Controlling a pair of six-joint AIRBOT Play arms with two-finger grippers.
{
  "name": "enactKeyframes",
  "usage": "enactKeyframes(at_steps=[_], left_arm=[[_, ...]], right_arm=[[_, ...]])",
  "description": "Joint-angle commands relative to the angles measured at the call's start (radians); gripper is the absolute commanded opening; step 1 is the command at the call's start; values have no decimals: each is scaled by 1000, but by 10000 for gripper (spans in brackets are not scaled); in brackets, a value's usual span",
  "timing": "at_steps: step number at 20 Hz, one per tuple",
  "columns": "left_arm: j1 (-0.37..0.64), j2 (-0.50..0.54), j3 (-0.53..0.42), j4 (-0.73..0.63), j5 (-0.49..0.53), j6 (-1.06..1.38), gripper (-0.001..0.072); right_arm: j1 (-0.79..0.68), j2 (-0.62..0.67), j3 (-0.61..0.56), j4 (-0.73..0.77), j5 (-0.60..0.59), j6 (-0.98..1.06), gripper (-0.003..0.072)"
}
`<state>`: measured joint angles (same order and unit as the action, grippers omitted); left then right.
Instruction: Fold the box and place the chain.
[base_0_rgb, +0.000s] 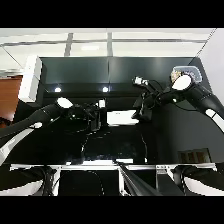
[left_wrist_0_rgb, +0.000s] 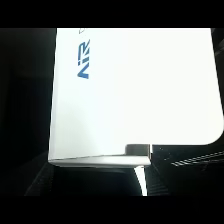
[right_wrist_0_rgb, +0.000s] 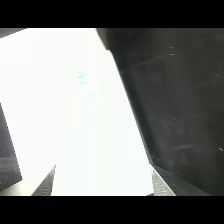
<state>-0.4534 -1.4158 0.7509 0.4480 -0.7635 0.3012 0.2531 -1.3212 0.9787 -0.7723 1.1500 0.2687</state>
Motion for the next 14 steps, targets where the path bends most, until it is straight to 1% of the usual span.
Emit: enactKeyframes(at_steps=[1, 9, 14], left_arm=[[0, 0, 0, 0, 0, 0, 346], [0, 0, 0, 0, 0, 0, 347], [0, 0, 0, 0, 0, 0, 347]], right_arm=[[23, 1, -9, -13, -13, -59, 718], [24, -3, -9, -14, 3, -66, 718], [56, -8, -9, -62, -14, -81, 718]])
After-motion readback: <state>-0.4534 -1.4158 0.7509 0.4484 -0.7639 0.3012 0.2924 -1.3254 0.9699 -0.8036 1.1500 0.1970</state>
